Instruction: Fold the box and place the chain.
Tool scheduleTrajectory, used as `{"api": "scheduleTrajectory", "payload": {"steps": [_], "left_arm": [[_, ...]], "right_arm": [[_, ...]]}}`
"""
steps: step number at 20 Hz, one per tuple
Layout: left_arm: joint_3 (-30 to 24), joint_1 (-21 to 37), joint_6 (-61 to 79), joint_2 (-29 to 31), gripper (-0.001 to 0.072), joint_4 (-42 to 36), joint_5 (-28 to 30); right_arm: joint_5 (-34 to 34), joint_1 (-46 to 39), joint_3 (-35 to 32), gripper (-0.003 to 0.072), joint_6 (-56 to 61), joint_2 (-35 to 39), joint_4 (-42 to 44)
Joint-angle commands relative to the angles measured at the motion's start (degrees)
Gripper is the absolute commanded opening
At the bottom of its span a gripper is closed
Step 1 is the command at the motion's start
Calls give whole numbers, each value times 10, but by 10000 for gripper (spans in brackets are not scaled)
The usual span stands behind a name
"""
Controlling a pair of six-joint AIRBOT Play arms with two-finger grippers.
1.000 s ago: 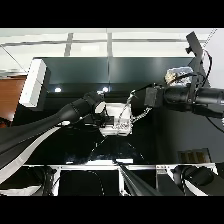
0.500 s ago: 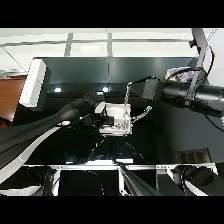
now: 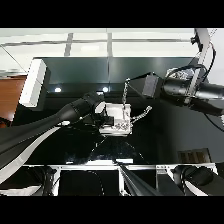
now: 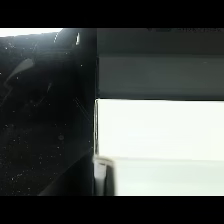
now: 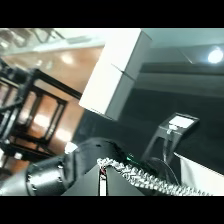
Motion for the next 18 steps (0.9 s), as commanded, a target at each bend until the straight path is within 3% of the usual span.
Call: {"api": "scheduleTrajectory", "payload": {"steps": [1, 9, 10, 11, 12, 15, 18], "left_arm": [[0, 0, 0, 0, 29, 0, 1], [0, 0, 0, 0, 29, 0, 3], [0, 0, 0, 0, 29, 0, 3], [0, 0, 0, 0, 29, 0, 3], [0, 0, 0, 0, 29, 0, 2], [0, 0, 0, 0, 29, 0, 2], [0, 0, 0, 0, 29, 0, 2]], "right_arm": [[35, 1, -16, 19, 2, -12, -37], [24, 2, -123, 21, 13, -62, -41], [25, 2, -126, 48, 11, -69, -43], [32, 2, -126, 287, 2, -73, -48], [40, -1, -126, 459, 2, -74, -55], [96, -55, -118, 465, -52, -66, -56], [150, -100, -143, 467, -283, -56, -80]]}}
